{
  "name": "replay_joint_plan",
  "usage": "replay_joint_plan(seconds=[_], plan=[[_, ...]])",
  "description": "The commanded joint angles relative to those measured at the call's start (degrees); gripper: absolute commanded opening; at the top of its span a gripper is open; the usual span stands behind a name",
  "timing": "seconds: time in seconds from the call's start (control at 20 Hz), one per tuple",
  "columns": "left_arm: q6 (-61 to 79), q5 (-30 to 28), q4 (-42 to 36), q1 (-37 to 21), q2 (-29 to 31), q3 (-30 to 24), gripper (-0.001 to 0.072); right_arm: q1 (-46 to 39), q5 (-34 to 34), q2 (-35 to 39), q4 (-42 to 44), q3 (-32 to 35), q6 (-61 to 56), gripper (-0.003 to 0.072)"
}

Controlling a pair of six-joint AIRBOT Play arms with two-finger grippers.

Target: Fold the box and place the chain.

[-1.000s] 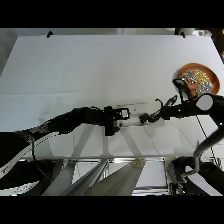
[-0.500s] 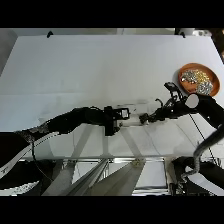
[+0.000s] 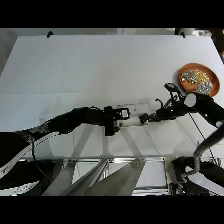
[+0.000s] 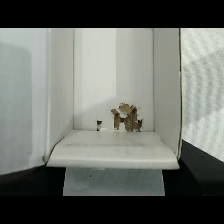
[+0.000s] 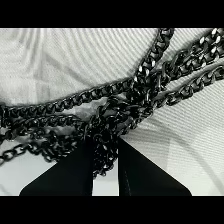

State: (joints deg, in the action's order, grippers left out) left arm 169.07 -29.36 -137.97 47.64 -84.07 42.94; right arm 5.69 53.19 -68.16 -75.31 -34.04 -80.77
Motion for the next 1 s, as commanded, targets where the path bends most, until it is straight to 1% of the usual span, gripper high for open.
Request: replay_joint_plan(seconds=[0.0, 0.25, 0.6, 0.8, 0.95], plan=[[0.02, 0.0, 0.02, -0.04, -0.02, -0.04, 0.0153, 0.07, -0.09, -0.11, 0.72, 0.0, 0.11, 0.0017], [0.0, -0.02, 0.02, -0.04, -0.02, -0.04, 0.0153, 0.07, 0.96, 3.58, 0.72, -0.04, 0.09, 0.0017], [0.0, 0.04, 0.02, -0.04, 0.13, -0.02, 0.0153, 0.07, 3.32, 13.05, 0.96, -0.07, 0.24, 0.0017], [0.02, 0.11, 0.0, -0.04, 2.47, -0.02, 0.0153, 0.07, 4.57, 18.01, 1.25, -0.07, 0.28, 0.0016], [0.02, 0.74, 0.0, -0.04, 3.32, -0.02, 0.0153, 0.07, 4.72, 21.07, 2.99, -0.07, 0.31, 0.0016]])
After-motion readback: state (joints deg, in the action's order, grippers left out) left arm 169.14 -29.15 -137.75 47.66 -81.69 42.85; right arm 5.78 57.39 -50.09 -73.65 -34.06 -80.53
